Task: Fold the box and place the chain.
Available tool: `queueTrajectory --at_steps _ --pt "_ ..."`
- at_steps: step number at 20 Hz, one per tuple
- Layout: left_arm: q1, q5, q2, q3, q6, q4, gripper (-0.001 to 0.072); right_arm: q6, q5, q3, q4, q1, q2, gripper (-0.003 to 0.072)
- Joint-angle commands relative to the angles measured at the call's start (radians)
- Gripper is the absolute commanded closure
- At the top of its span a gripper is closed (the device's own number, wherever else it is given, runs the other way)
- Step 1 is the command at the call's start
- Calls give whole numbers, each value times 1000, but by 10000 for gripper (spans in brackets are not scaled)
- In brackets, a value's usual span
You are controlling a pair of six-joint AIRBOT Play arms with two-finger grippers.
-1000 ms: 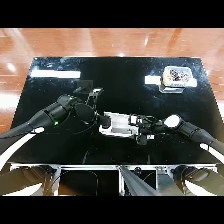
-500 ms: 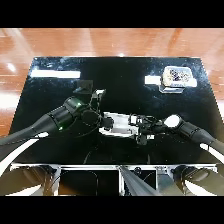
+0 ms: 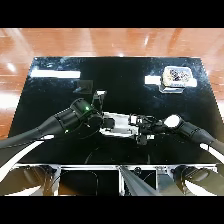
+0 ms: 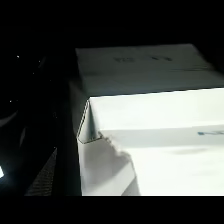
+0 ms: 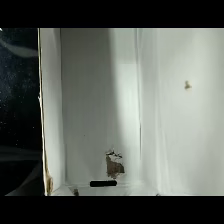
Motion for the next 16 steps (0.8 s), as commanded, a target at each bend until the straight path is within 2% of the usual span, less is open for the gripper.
queueTrajectory --at_steps 1,2,4,6,8,11,16 --pt "-13 19 -36 16 -31 10 109 0 0 -1 0 1 -1 135" --pt "-13 18 -48 24 -31 9 109 0 0 -1 0 1 -1 135" --pt "-13 19 -64 41 -31 10 183 0 0 -1 0 1 -1 135" --pt "-13 23 -73 49 -31 10 190 0 0 -1 0 1 0 135" --pt "-13 55 -77 55 -31 2 264 0 0 -1 0 1 -1 135" --pt "-19 105 -79 78 -31 2 269 0 0 -1 0 1 -1 135" --pt "-37 119 -91 109 -53 11 286 0 0 -1 0 1 0 136"
